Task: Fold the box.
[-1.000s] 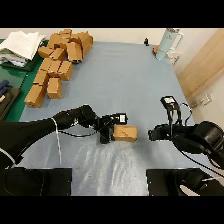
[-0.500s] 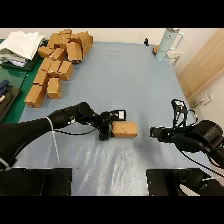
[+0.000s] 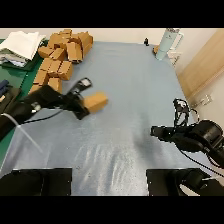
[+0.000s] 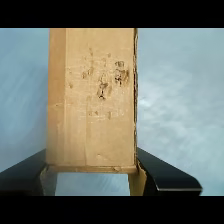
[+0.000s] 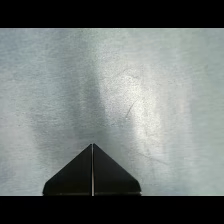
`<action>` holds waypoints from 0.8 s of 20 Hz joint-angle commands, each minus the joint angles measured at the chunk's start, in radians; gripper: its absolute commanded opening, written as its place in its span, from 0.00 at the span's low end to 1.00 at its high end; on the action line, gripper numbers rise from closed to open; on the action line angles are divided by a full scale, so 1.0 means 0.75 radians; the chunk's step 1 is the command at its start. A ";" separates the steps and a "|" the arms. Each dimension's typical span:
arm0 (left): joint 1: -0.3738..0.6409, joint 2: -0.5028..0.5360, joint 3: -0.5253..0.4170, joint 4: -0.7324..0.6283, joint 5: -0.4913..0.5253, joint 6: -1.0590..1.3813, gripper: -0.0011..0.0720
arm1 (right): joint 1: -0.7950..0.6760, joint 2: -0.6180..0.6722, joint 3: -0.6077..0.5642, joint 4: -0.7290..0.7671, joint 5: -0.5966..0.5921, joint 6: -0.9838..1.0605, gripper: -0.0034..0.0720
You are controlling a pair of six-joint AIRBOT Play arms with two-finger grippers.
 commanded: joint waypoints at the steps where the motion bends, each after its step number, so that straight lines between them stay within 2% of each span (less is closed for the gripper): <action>1: 0.281 0.130 -0.097 0.061 -0.152 -0.136 0.71 | 0.000 -0.001 -0.001 -0.042 0.003 0.004 0.05; 5: 0.521 0.316 -0.311 0.083 -0.055 -0.208 0.71 | 0.000 -0.001 -0.002 -0.090 0.017 0.004 0.05; 8: 0.682 0.376 -0.414 0.151 0.066 -0.291 0.71 | 0.000 -0.001 -0.002 -0.094 0.017 0.004 0.05; 11: 0.776 0.336 -0.444 0.169 0.194 -0.344 0.71 | 0.001 -0.001 -0.002 -0.095 0.020 0.004 0.05; 13: 0.779 0.288 -0.444 0.159 0.287 -0.382 0.71 | 0.000 -0.001 -0.002 -0.096 0.030 0.004 0.05; 16: 0.779 0.189 -0.437 0.104 0.355 -0.379 0.71 | 0.001 -0.001 -0.002 -0.097 0.063 0.004 0.05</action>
